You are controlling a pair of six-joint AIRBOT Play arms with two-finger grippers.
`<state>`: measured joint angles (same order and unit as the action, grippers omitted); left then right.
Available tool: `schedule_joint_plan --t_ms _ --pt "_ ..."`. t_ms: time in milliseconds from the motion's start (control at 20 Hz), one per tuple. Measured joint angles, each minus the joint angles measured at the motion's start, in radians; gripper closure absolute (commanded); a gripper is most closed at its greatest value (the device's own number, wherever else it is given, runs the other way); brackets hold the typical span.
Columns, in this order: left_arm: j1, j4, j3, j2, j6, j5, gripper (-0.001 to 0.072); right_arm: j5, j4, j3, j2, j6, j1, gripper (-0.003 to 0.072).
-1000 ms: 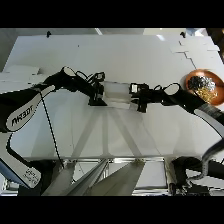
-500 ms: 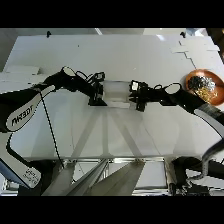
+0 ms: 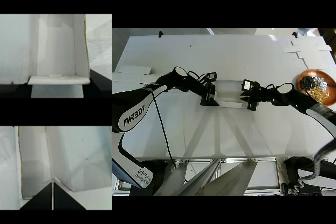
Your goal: Fold the box and place the chain.
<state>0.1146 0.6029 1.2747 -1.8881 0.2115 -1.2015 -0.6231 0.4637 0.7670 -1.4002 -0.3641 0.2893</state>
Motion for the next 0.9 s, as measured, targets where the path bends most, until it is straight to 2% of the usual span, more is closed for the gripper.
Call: schedule_joint_plan --t_ms 250,500,650,900 --pt "0.0 0.0 0.0 0.0 0.0 0.0 0.0394 -0.003 0.003 0.0 0.01 0.072 0.0 0.0674" --pt "0.0 0.0 0.0 0.0 0.001 0.0 0.0394 -0.021 0.048 0.0 0.15 0.219 -0.005 0.0674" --pt "0.0 0.0 0.0 0.0 0.001 0.0 0.0394 -0.047 0.172 0.0 0.266 0.404 -0.037 0.0675" --pt "0.0 0.0 0.0 0.0 0.0 0.0 0.0394 -0.153 0.478 0.0 0.363 0.922 -0.166 0.0677"
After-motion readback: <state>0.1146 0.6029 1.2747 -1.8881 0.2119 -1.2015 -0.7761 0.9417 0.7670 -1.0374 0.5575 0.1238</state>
